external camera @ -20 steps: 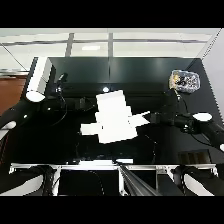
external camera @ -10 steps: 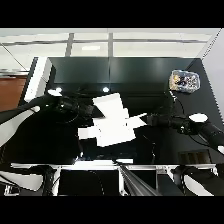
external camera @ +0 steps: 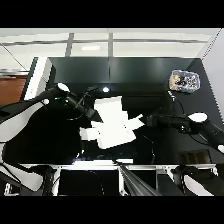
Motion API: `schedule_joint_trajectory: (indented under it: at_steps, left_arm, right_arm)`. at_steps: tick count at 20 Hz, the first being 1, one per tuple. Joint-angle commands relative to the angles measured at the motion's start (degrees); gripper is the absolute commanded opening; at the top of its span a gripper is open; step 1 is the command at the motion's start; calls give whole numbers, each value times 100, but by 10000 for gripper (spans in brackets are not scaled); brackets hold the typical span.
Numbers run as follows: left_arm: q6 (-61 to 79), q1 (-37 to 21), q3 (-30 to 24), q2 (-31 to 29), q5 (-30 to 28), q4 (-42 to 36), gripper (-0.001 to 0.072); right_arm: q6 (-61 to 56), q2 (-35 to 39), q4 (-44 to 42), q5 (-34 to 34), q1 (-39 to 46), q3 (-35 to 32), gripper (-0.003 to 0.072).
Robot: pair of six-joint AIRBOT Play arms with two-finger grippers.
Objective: Fold the box and place the chain.
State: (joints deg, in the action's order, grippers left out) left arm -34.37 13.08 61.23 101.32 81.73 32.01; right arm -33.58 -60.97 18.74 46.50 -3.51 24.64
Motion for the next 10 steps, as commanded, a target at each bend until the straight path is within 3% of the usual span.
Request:
schedule_joint_trajectory:
  at_steps: [1, 4, 6, 8, 10]
  left_arm:
    - [155, 39, 50, -63, 103, 85, 22]
    - [529, 339, -168, -553, -682, 133, 21]
    - [1086, 719, -546, -1121, -1749, -46, 22]
    - [2199, 977, -1001, -1644, -2660, -667, 24]
    - [3630, 1143, -1196, -1801, -2671, -710, 24]
  right_arm:
    - [11, 52, 1047, 476, 74, 564, 707]
    - [380, 201, 1982, 1674, 109, 1655, 707]
    - [669, 328, 1978, 2264, 46, 1902, 707]
    - [688, 376, 2339, 2350, -70, 1834, 707]
    - [999, 376, 2594, 2026, -264, 1644, 707]
